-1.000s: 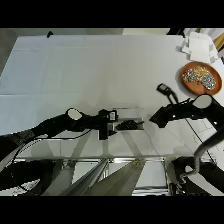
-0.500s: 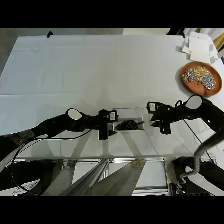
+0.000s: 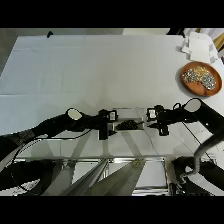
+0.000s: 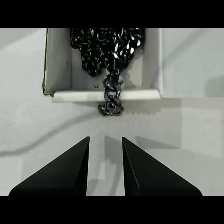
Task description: Fold the box and place the chain.
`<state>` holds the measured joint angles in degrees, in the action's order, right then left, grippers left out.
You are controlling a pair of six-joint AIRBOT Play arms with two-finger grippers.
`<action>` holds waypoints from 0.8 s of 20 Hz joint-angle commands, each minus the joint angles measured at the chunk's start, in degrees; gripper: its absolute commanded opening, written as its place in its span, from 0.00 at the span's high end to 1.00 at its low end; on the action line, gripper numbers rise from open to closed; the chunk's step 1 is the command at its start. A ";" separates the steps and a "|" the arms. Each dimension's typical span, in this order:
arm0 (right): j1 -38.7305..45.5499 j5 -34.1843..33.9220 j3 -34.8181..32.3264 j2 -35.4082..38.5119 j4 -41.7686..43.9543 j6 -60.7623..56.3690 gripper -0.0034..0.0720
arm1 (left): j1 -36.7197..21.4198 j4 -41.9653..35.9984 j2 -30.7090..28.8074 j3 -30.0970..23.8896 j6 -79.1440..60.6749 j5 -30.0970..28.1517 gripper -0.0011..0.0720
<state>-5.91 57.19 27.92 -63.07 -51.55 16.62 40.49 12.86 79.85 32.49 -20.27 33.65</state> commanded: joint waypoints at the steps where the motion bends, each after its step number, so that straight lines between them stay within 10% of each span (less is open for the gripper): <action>1: -0.04 -1.55 -0.74 -0.04 4.00 1.90 0.65 | -0.04 0.02 -0.04 0.02 -0.02 0.00 0.42; 16: -0.04 -0.92 -1.20 -0.04 8.13 1.90 0.75 | -0.04 0.02 -0.04 0.02 0.00 0.00 0.42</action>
<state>-5.91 56.21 26.76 -63.07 -44.53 18.50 40.49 12.86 79.85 32.49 -20.27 33.65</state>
